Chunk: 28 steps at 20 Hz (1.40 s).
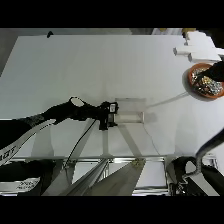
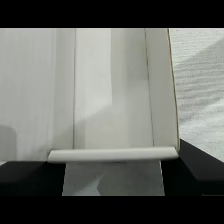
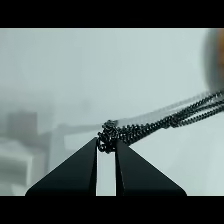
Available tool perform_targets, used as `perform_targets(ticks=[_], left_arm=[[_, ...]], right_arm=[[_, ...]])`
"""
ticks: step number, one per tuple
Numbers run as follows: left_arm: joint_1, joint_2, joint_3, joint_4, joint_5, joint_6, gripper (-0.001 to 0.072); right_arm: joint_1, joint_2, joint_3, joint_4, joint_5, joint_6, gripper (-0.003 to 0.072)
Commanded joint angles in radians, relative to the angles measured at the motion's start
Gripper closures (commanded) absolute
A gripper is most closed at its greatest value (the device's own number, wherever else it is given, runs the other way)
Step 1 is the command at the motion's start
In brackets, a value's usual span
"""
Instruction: Fold the box and place the chain.
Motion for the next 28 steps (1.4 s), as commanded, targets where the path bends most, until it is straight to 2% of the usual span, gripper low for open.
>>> perform_targets(ticks=[1,3,6,9,12,17,22,25,28], left_arm=[[0.0,0.0,0.0,0.0,0.0,0.0,0.0638],[0.0,0.0,0.0,0.0,0.0,0.0,0.0638],[0.0,0.0,0.0,0.0,0.0,0.0,0.0638],[0.0,0.0,0.0,0.0,0.0,0.0,0.0638],[0.0,0.0,0.0,0.0,0.0,0.0,0.0638],[0.0,0.0,0.0,0.0,0.0,0.0,0.0638],[0.0,0.0,0.0,0.0,0.0,0.0,0.0638],[0.0,0.0,0.0,0.0,0.0,0.0,0.0638],[0.0,0.0,0.0,0.0,0.0,0.0,0.0638]], right_arm=[[0.185,0.06,0.0,0.035,0.108,0.006,0.0669],[0.298,0.062,-0.01,0.036,0.119,0.019,0.0669],[0.476,0.062,-0.086,0.033,0.079,0.044,0.0669],[0.618,0.062,-0.19,0.029,-0.053,0.054,0.0668],[0.716,0.061,-0.238,0.029,-0.16,0.071,0.0668],[0.775,0.025,-0.253,0.018,-0.217,0.071,0.0668],[0.775,-0.055,-0.401,0.019,-0.372,0.07,0.0668],[0.775,-0.127,-0.441,0.021,-0.388,0.069,0.0665],[0.775,-0.158,-0.443,0.021,-0.406,0.066,0.0517]])
